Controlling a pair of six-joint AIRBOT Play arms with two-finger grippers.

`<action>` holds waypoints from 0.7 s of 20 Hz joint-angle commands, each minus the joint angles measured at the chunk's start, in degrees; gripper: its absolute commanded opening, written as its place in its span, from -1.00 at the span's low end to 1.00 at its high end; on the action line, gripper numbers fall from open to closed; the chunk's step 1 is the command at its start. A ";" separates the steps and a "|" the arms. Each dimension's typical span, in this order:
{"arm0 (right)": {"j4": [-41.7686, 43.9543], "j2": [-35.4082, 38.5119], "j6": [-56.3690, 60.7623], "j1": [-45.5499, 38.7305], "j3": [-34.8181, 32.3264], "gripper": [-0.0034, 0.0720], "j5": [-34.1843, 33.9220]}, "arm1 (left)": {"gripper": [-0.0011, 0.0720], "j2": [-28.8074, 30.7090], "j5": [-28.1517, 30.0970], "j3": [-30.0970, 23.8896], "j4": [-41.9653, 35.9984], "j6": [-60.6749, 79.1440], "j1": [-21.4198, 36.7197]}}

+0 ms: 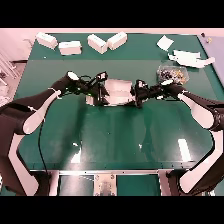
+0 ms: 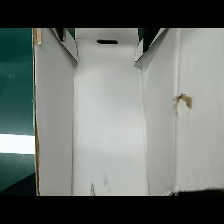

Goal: Fold the box and place the chain.

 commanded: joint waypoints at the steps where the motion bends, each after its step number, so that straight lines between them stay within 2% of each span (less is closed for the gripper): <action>1: 0.04 0.02 0.02 0.04 -0.02 0.63 -0.02 | 0.98 -0.02 0.13 -0.02 1.03 0.07 0.00; 3: 0.07 0.02 0.02 0.04 -0.02 0.63 -0.02 | 0.98 -0.02 0.13 -0.02 1.05 0.07 0.00; 4: 0.07 0.02 0.02 0.04 -0.02 0.63 -0.02 | 0.91 -0.02 0.79 -0.02 1.05 0.02 0.00; 6: 0.04 0.02 0.02 0.04 -0.02 0.63 -0.02 | 0.08 -0.02 1.42 0.00 1.14 0.11 0.00; 7: 0.04 0.02 0.02 0.04 -0.02 0.63 -0.02 | -0.43 -0.02 1.97 -0.02 1.29 0.11 0.00; 8: 0.04 0.02 0.02 0.04 -0.02 0.63 -0.02 | -0.82 -0.02 2.78 0.00 1.46 0.09 0.00; 9: 0.07 0.02 0.02 0.04 -0.02 0.63 -0.02 | -0.91 -0.02 3.37 0.00 1.55 0.13 0.00; 14: 0.04 0.02 0.02 0.04 -0.02 0.63 -0.02 | -0.92 0.37 3.34 0.04 3.02 0.04 0.07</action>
